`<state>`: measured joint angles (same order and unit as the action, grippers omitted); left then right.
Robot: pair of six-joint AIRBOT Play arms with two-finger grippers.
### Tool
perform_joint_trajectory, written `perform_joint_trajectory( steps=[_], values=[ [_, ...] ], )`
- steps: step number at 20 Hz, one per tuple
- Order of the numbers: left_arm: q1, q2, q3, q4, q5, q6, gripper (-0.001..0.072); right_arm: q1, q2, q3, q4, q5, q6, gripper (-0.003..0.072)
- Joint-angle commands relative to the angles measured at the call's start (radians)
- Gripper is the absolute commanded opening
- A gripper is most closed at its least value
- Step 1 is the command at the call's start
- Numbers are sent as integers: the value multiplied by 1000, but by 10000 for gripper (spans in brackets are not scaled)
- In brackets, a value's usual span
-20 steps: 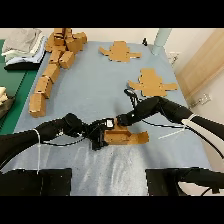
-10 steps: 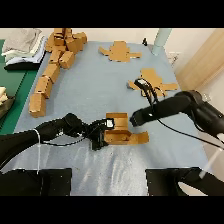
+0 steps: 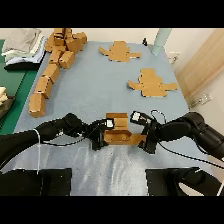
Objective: Fold the box.
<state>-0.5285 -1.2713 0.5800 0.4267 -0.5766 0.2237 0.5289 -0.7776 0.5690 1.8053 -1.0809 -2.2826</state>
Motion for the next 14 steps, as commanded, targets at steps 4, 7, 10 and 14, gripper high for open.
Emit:
perform_joint_trajectory(
  steps=[4, 7, 10, 14],
  values=[
    [-1, 0, 1, 0, 0, 0, 395, 5, -118, -39, 77, 225, -345, 592],
    [-1, 0, 1, 0, 0, 0, 394, 5, -158, -39, 174, 277, -472, 445],
    [-1, 0, 1, 0, 0, 0, 394, 5, -160, -39, 232, 287, -542, 266],
    [-1, 0, 1, 0, 0, 0, 395, 42, -161, -39, 245, 314, -546, 180]
  ],
)
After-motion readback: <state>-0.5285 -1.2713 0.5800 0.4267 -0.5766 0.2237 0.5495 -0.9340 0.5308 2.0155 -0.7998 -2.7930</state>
